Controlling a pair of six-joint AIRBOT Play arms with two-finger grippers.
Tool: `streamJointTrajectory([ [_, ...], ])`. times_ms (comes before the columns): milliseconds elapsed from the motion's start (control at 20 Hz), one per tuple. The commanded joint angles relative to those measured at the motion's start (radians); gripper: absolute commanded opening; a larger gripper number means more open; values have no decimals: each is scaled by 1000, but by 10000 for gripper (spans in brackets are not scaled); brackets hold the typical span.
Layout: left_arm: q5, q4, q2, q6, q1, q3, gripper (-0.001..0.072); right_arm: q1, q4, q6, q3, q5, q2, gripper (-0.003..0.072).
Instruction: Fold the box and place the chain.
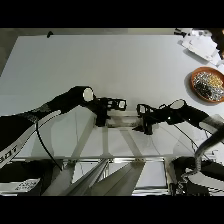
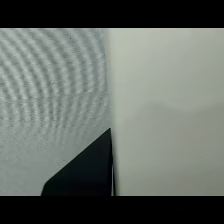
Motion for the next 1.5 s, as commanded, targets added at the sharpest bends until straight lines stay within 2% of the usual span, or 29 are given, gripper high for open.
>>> streamJointTrajectory([
  [0, 2, 0, 1, 0, 0, 1, 33, 0, -45, -11, -1, -21, -1, 433],
  [550, 2, 0, 1, 0, 0, 1, 33, 0, -45, -24, -1, -19, -1, 432],
  [650, 2, 0, 1, 0, 0, 1, 33, 0, -45, -24, -1, -19, -1, 389],
  [1450, 2, 0, 1, 0, 0, 1, 33, 0, -45, -26, 0, -19, -1, 406],
])
